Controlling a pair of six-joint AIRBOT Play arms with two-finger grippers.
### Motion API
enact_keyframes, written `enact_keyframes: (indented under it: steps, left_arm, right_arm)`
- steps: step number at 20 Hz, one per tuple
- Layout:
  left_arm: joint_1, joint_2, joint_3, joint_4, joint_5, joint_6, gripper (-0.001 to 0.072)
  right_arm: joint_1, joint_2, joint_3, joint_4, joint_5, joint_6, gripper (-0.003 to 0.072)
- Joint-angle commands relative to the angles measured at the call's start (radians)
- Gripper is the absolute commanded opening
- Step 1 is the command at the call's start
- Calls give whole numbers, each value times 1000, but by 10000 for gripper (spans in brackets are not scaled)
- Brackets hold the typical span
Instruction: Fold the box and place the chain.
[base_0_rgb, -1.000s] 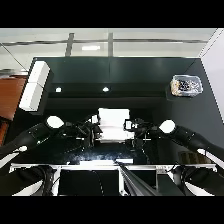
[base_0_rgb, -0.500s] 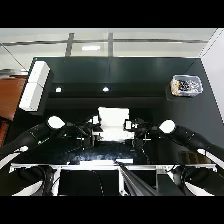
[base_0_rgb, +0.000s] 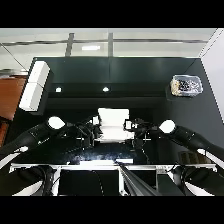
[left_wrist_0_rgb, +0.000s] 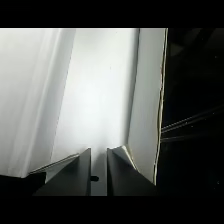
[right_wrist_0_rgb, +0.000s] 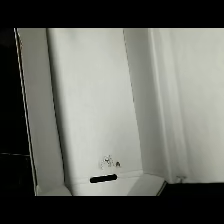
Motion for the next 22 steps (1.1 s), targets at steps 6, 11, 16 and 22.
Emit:
enact_keyframes:
  steps: [6,11,16,22]
  left_arm:
    - [39,113,0,138,-6,-71,27]
    - [164,229,0,180,-161,-163,27]
    - [415,341,0,277,-290,-605,28]
    - [846,324,-43,380,-319,-1364,27]
  right_arm:
    - [0,0,0,0,0,0,391]
    - [0,0,0,0,0,0,392]
    - [0,0,0,0,0,0,392]
    - [0,0,0,0,0,0,391]
